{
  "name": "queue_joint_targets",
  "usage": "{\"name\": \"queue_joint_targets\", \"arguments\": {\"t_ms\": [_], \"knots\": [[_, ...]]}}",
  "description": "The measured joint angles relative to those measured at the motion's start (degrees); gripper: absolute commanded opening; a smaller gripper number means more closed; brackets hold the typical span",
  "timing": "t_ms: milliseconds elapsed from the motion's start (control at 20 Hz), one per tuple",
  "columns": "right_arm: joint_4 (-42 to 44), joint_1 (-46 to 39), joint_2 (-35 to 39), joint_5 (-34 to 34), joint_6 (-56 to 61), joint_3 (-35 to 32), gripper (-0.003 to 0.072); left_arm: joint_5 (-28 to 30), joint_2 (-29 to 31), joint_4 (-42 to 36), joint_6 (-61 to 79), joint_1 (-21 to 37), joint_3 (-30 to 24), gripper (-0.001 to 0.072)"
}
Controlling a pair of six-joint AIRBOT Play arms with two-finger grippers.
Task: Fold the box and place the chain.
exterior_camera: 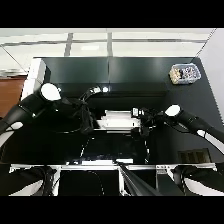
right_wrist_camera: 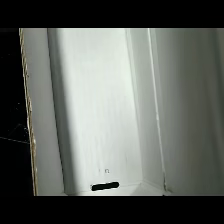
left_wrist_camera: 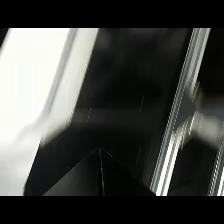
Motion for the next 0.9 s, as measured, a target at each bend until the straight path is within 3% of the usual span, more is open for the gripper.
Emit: {"name": "queue_joint_targets", "arguments": {"t_ms": [250, 400, 650, 900], "knots": [[0.0, 0.0, 0.0, 0.0, 0.0, 0.0, 0.0424, 22.3, -2.1, -13.8, 4.2, -0.8, -3.5, 0.0025], [0.0, 0.0, 0.0, 0.0, 0.0, 0.0, 0.0424, 29.0, -6.2, -14.2, 4.9, -0.7, -2.2, 0.0025], [0.0, 0.0, 0.0, 0.0, 0.0, 0.0, 0.0424, 30.0, -14.1, -10.7, 1.7, -0.2, 1.2, 0.0025], [0.0, 0.0, 0.0, 0.1, -0.1, 0.0, 0.0425, 20.0, -18.5, -7.5, 0.7, 1.0, 4.4, 0.0023]]}}
